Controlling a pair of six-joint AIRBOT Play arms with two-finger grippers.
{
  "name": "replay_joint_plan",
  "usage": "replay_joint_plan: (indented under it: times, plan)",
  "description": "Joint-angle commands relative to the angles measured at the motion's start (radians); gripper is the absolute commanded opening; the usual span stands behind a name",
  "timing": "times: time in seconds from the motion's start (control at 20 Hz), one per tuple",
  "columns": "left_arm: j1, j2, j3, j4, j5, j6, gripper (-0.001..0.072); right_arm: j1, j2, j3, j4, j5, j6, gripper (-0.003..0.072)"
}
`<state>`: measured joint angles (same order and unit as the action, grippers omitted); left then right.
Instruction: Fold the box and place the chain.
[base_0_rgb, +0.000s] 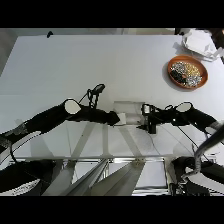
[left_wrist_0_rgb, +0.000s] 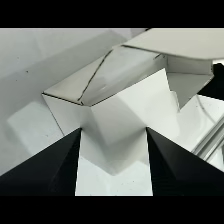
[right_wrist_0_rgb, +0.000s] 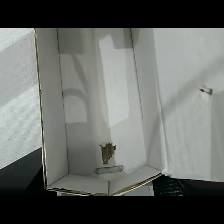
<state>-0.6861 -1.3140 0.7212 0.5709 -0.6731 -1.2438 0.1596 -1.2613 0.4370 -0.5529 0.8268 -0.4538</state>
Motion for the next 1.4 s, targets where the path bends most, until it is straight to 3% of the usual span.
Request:
replay_joint_plan:
  times: [0.0,0.3,0.55,0.95,1.2,1.35]
  plan:
    - [-0.021,-0.032,0.051,0.157,-0.011,-0.153,0.0454,0.0,0.0,0.0,0.0,-0.001,0.0,0.0358]
    - [-0.048,-0.032,0.103,0.31,-0.042,-0.322,0.0451,0.0,0.0,0.0,0.0,-0.001,0.0,0.0358]
    - [-0.079,-0.061,0.211,0.512,-0.165,-0.518,0.0451,0.0,0.0,0.0,0.0,-0.001,0.0,0.0358]
    - [-0.137,-0.175,0.341,0.565,-0.233,-0.731,0.0451,0.0,0.0,0.0,0.0,-0.001,0.0,0.0358]
    - [-0.164,-0.267,0.482,0.717,-0.421,-0.892,0.045,0.0,0.0,0.0,0.0,-0.001,0.0,0.0358]
    - [-0.179,-0.303,0.546,0.73,-0.469,-0.934,0.0449,0.0,0.0,0.0,0.0,-0.001,0.0,0.0358]
